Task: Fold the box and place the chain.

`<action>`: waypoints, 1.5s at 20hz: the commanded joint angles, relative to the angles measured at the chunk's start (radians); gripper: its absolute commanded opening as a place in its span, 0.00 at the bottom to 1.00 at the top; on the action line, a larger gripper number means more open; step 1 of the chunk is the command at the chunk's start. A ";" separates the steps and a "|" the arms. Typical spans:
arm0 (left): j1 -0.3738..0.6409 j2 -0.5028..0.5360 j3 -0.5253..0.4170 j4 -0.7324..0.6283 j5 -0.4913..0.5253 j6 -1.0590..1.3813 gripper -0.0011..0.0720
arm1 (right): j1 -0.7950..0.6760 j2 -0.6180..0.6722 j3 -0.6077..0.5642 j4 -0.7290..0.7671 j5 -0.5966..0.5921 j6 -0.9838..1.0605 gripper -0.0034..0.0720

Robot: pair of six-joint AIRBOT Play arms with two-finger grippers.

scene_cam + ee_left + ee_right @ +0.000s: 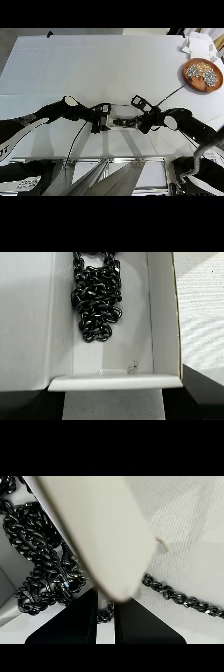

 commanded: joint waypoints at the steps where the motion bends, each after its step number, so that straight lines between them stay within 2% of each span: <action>1: 0.001 0.001 0.000 0.000 0.000 0.000 0.30 | 0.001 0.035 0.000 -0.013 -0.002 0.003 0.21; 9: 0.001 0.001 0.000 0.000 0.000 0.000 0.30 | 0.001 -0.074 -0.002 0.014 -0.008 0.002 0.21; 19: 0.001 0.001 0.000 0.000 0.000 0.000 0.30 | 0.001 -0.078 -0.002 0.009 0.037 0.003 0.21; 20: 0.001 0.001 0.000 0.000 0.000 0.000 0.30 | 0.001 -0.078 -0.002 0.008 0.042 0.003 0.20; 21: 0.001 0.001 0.000 0.000 0.000 0.000 0.30 | 0.001 -0.078 -0.002 0.008 0.048 0.003 0.11; 22: 0.001 0.001 0.000 0.000 0.000 0.000 0.30 | 0.001 -0.077 -0.002 0.008 0.049 0.003 0.07; 23: 0.001 0.001 0.000 0.000 0.000 0.000 0.30 | 0.001 -0.076 -0.002 0.008 0.049 0.003 0.07; 26: 0.001 0.001 0.000 0.000 0.000 0.000 0.30 | 0.001 -0.039 -0.001 -0.033 0.048 0.019 0.07; 30: 0.001 0.001 0.000 0.000 0.000 0.000 0.30 | 0.000 0.112 -0.001 -0.081 0.069 0.055 0.07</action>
